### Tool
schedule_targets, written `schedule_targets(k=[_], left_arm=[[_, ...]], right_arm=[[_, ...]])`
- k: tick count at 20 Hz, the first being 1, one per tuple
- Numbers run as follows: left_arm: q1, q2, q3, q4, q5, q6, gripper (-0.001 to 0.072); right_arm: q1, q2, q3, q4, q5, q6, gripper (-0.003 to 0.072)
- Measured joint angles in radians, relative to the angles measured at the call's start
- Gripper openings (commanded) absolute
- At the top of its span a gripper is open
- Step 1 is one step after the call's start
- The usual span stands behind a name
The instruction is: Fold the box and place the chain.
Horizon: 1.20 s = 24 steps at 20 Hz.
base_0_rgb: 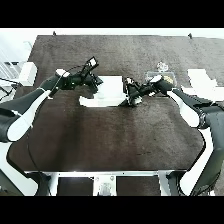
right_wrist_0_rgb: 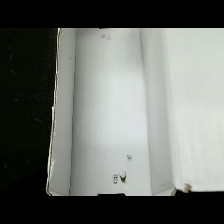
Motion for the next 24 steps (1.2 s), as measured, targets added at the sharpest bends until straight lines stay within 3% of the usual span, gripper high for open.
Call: schedule_targets(k=[18,23,24], left_arm=[[0.002,-0.064,0.018,0.022,-0.057,-0.046,0.0016],[0.05,-0.017,0.069,0.096,-0.214,-0.08,0.0017],[0.064,0.008,0.077,0.117,-0.258,-0.089,0.0057]], right_arm=[[0.0,0.0,0.0,0.0,0.0,-0.002,0.0557],[0.0,0.0,0.0,0.0,0.0,-0.002,0.0557],[0.0,0.0,0.0,0.0,0.0,-0.002,0.0558]])
